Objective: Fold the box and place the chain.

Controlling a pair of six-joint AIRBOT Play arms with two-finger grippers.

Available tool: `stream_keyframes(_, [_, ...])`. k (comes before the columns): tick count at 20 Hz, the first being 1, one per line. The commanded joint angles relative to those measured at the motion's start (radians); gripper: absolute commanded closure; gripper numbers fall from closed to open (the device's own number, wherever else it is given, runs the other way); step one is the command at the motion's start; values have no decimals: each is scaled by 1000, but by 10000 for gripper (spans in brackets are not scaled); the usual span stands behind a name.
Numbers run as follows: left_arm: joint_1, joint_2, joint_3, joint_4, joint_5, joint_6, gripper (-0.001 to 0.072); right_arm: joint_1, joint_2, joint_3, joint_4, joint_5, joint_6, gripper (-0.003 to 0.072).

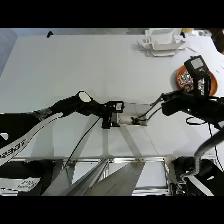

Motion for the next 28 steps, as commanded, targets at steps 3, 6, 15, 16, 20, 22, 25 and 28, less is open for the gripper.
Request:
stream_keyframes(3, [1, 0, 0, 0, 0, 0, 679, 1, 27, 1, 68, 175, 34, 664])
stream_keyframes(6, [1, 0, 0, 0, 0, 0, 679, 2, 21, 1, 313, 124, -57, 664])
stream_keyframes(15, [1, 0, 0, 0, 0, 0, 679, 113, -219, 0, 587, 0, -254, 664])
stream_keyframes(16, [1, 0, 0, 0, 0, 0, 679, 139, -248, 0, 582, -39, -253, 664])
stream_keyframes(20, [1, 0, 0, 0, 0, 0, 679, 178, -345, 0, 549, -154, -237, 664])
stream_keyframes(22, [1, 0, 0, 0, 0, 0, 679, 178, -378, 0, 537, -155, -237, 664])
stream_keyframes(25, [1, 0, 0, 0, 0, 0, 679, 178, -415, 0, 518, -156, -237, 608])
stream_keyframes(28, [1, 0, 0, 0, 0, 0, 679, 178, -421, 0, 518, -148, -225, 552])
